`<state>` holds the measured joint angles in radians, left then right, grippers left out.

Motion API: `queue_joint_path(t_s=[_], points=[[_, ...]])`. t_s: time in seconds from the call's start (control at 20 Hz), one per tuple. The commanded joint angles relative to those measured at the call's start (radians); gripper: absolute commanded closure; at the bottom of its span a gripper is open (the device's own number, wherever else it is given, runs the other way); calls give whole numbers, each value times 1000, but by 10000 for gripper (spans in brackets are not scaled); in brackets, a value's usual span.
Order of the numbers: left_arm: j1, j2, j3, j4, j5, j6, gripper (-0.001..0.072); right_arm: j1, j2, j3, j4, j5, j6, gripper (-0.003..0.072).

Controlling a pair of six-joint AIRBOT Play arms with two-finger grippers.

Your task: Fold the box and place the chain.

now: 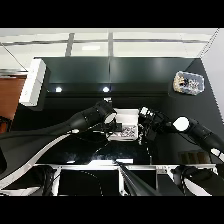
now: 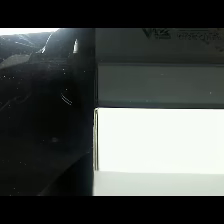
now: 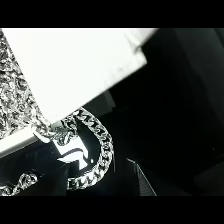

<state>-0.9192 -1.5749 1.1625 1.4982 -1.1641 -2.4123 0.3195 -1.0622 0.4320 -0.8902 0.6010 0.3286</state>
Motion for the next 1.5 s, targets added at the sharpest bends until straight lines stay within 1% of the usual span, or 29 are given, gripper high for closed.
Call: queue_joint_path(t_s=[0.0,0.05,0.1,0.15,0.4,0.55,0.75,0.95,1.05,1.1,1.2,1.3,1.35,1.45], points=[[1,0,1,0,0,0,679,0,0,0,0,-3,16,202],[1,0,1,0,0,0,679,0,0,0,0,-3,16,268],[1,0,1,0,0,0,679,0,0,0,-1,-2,16,557],[1,0,1,0,0,0,679,0,0,0,0,-3,16,671],[1,0,1,0,0,0,679,0,4,3,-1,11,34,675],[1,0,1,0,0,0,679,-18,52,45,-4,147,170,676],[1,0,1,0,0,0,679,-76,163,135,-5,360,322,676],[1,0,1,0,0,0,679,-147,242,277,-2,575,521,676],[1,0,1,0,0,0,679,-155,246,365,18,685,584,676],[1,0,1,0,0,0,679,-155,246,404,59,723,592,676],[1,0,1,0,0,0,679,-155,246,454,187,747,592,676],[1,0,1,0,0,0,679,-155,245,465,314,711,610,676],[1,0,1,0,0,0,679,-150,245,465,345,686,625,676],[1,0,1,0,2,0,679,-127,243,465,337,638,681,675]])
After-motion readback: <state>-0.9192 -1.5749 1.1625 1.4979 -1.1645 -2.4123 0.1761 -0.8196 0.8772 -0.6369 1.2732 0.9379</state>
